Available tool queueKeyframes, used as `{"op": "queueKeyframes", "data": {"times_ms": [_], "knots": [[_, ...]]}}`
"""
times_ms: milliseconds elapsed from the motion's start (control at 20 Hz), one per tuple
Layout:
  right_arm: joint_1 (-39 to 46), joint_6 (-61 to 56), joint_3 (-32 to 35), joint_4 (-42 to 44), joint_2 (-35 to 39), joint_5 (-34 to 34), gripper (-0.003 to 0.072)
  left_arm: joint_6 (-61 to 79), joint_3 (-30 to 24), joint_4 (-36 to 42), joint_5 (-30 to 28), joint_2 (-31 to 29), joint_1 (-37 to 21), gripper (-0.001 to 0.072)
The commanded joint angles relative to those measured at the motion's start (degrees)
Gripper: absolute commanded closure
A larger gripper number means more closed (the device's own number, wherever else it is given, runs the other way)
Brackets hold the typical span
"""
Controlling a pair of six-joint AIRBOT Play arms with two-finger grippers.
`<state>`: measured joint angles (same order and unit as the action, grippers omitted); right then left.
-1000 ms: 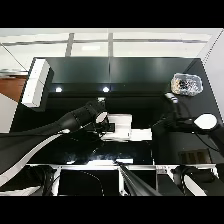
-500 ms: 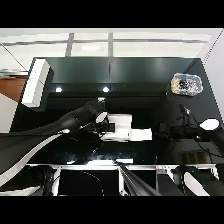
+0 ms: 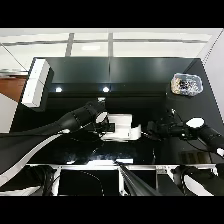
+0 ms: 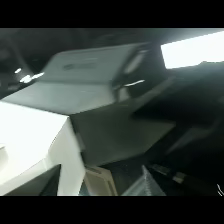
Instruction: Fold the box and place the chain.
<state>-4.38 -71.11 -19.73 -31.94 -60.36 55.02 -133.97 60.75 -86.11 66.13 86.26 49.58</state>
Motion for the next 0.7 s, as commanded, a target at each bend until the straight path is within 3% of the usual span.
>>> {"op": "queueKeyframes", "data": {"times_ms": [0, 300, 650], "knots": [[-2.62, 6.45, -0.44, 6.43, -0.33, 0.28, 0.0067, 0.02, 0.02, 0.00, -0.02, -0.04, 0.00, 0.0675], [-3.50, 8.57, -4.96, 5.42, -0.33, 5.70, 0.0068, 0.02, 0.02, 0.00, -0.02, -0.04, 0.00, 0.0675], [-14.14, -0.92, -9.27, 0.48, -0.33, 0.04, 0.0090, 0.02, 0.02, -0.02, -0.04, -0.04, 0.00, 0.0675]]}}
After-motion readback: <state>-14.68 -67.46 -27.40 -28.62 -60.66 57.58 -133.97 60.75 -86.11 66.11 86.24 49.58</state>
